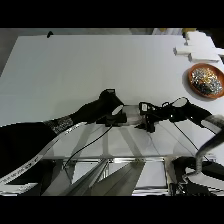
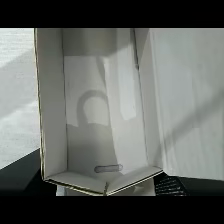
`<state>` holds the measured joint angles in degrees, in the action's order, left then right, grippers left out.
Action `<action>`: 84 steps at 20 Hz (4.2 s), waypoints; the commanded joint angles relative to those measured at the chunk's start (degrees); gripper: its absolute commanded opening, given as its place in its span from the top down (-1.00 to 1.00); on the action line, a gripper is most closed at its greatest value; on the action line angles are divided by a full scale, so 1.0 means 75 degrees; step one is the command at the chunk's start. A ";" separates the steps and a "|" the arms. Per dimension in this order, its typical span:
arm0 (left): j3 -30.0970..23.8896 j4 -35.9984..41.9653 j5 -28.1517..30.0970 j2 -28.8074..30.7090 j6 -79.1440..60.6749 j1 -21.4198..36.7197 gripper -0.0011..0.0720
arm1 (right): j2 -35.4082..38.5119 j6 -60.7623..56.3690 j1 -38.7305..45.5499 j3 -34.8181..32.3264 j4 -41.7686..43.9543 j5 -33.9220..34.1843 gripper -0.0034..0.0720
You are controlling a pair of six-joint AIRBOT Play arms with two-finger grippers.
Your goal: Fold the box and place the chain.
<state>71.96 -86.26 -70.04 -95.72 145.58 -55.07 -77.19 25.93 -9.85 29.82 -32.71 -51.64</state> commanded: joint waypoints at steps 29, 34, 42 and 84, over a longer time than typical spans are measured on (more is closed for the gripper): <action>0.0361 0.0606 -0.0525 0.1177 -0.2014 0.0796 -0.10 | 0.0006 0.0009 0.0003 -0.0003 -0.0003 0.0000 0.02; 0.0321 0.0845 -0.1623 0.2451 -0.5077 0.1824 -0.10 | 0.0006 0.0009 0.0003 -0.0003 -0.0003 0.0000 0.02; -0.2699 0.2422 0.0373 0.4278 -1.2703 0.3555 -0.62 | 0.0006 0.0009 0.0003 -0.0003 0.0000 0.0000 0.02; -0.4925 0.8848 0.4089 0.2194 -2.1906 0.2897 -0.95 | 0.0006 0.0009 0.0003 -0.0003 0.0000 0.0000 0.02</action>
<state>34.98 -21.61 -39.51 -79.22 -17.23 -33.30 -77.19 26.00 -9.82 29.80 -32.71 -51.64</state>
